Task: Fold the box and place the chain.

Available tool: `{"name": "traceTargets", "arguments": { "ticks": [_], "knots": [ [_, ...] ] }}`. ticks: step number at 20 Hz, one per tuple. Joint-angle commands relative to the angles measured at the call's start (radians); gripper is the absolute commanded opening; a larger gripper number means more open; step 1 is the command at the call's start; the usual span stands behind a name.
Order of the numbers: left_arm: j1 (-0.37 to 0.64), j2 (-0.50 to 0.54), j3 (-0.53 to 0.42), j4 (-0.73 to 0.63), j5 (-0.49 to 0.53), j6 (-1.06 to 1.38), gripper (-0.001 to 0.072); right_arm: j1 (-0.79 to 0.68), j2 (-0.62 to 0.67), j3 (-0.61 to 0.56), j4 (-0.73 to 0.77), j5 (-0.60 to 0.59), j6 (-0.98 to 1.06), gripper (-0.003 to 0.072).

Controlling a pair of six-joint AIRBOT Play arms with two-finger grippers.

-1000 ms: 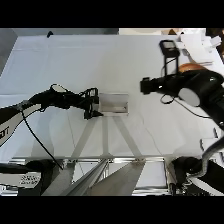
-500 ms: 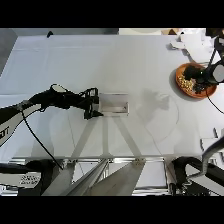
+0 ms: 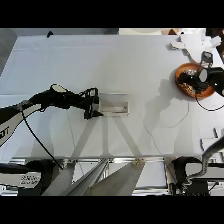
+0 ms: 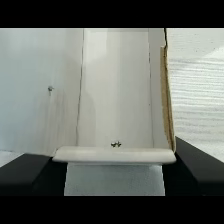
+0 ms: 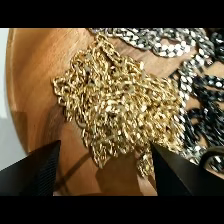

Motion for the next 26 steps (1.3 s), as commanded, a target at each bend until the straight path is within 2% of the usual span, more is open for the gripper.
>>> {"name": "traceTargets", "arguments": {
  "ticks": [1,3,4,5,6,8,13,19,26],
  "knots": [
    [0.000,0.000,0.000,0.000,0.000,0.000,0.0256,-0.004,-0.105,0.053,0.001,-0.031,0.066,0.0618],
    [0.000,0.001,0.000,0.000,0.000,0.000,0.0256,-0.004,-0.123,0.066,0.001,-0.036,0.099,0.0532],
    [0.000,0.000,0.000,0.000,0.000,0.000,0.0256,-0.004,-0.123,0.066,0.000,-0.035,0.098,0.0436],
    [0.000,0.000,0.000,0.000,0.000,0.000,0.0256,-0.004,-0.123,0.066,0.000,-0.034,0.098,0.0385],
    [0.000,0.000,0.000,0.000,0.000,0.000,0.0256,-0.004,-0.121,0.066,0.000,-0.029,0.094,0.0289],
    [0.000,0.000,0.000,0.000,0.000,0.000,0.0256,-0.004,-0.110,0.067,0.000,-0.009,0.090,0.0006],
    [0.000,0.000,0.000,0.000,0.000,0.000,0.0256,-0.003,-0.013,0.067,0.001,0.096,-0.027,0.0009],
    [0.000,0.000,0.000,0.000,0.000,0.000,0.0256,0.042,0.131,0.066,0.008,0.399,-0.226,0.0006],
    [0.000,0.000,0.000,0.000,0.000,0.000,0.0256,0.269,0.282,0.026,0.007,0.483,-0.228,0.0005]
  ]
}}
